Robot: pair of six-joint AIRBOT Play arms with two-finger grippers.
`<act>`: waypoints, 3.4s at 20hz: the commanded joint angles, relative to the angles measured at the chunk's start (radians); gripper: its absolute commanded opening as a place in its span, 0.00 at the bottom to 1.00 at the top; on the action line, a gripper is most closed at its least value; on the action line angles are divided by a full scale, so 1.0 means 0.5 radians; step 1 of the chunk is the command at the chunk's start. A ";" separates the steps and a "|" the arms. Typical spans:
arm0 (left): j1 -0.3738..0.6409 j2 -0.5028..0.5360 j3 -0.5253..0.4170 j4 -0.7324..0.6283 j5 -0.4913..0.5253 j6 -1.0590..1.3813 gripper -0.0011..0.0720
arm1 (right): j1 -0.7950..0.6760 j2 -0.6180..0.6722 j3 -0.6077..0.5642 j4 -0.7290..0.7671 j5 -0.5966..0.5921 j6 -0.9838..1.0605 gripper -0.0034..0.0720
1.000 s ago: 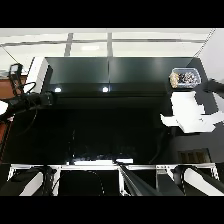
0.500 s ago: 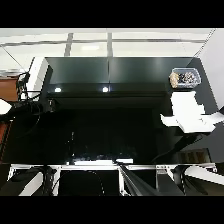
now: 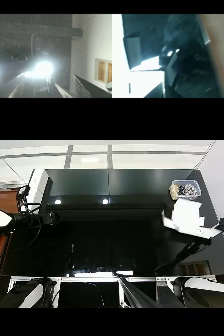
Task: Fold the box and place the chain.
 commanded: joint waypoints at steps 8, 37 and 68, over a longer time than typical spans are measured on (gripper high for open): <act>0.002 -0.001 -0.001 -0.002 -0.004 -0.002 0.99 | 0.333 0.591 -0.833 1.328 0.220 -0.488 0.06; -0.684 -1.717 0.793 -1.396 -1.138 1.270 0.95 | 2.052 1.155 -1.682 2.275 -1.048 -0.826 0.06; -1.221 -1.150 0.610 -0.816 -0.012 2.495 0.05 | 2.089 1.153 -0.967 0.553 -0.351 -1.068 0.94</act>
